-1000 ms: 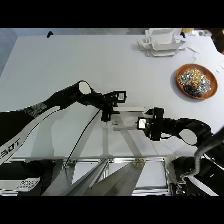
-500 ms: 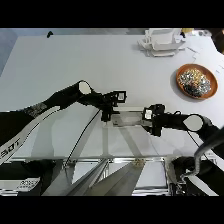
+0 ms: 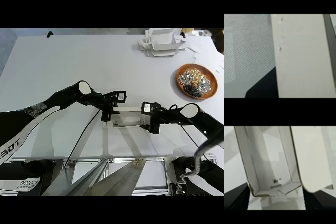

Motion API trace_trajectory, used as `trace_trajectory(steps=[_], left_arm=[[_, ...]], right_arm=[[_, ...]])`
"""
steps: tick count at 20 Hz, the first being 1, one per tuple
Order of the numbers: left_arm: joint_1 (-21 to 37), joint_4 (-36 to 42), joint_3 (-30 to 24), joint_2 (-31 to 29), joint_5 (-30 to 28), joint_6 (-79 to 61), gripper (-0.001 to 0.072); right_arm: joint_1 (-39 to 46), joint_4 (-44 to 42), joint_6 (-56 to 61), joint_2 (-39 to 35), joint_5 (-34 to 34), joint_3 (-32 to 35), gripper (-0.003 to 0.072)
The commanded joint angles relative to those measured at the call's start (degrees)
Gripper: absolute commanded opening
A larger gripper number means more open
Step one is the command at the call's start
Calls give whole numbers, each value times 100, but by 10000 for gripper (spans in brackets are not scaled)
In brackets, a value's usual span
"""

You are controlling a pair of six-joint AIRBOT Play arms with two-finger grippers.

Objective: Fold the box and place the chain.

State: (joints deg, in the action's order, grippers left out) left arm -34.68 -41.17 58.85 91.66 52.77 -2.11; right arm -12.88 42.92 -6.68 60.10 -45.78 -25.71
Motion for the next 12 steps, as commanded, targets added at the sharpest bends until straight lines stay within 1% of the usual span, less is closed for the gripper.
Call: trace_trajectory(steps=[1, 6, 9, 10, 12], left_arm=[[-4, -2, -2, 4, -2, -2, 11], [-4, 0, -2, 4, -4, -2, 11], [-4, 0, -2, 4, -4, -2, 11], [-4, 0, -2, 4, -2, -2, 11], [-4, 0, -2, 4, -4, -2, 11]], right_arm=[[26, -315, -439, 361, -144, -92, 691], [28, -525, -715, 828, -188, -181, 691], [28, -522, -743, 970, -177, -181, 686], [28, -525, -765, 992, -162, -181, 654], [28, -522, -868, 1045, -160, -181, 637]])
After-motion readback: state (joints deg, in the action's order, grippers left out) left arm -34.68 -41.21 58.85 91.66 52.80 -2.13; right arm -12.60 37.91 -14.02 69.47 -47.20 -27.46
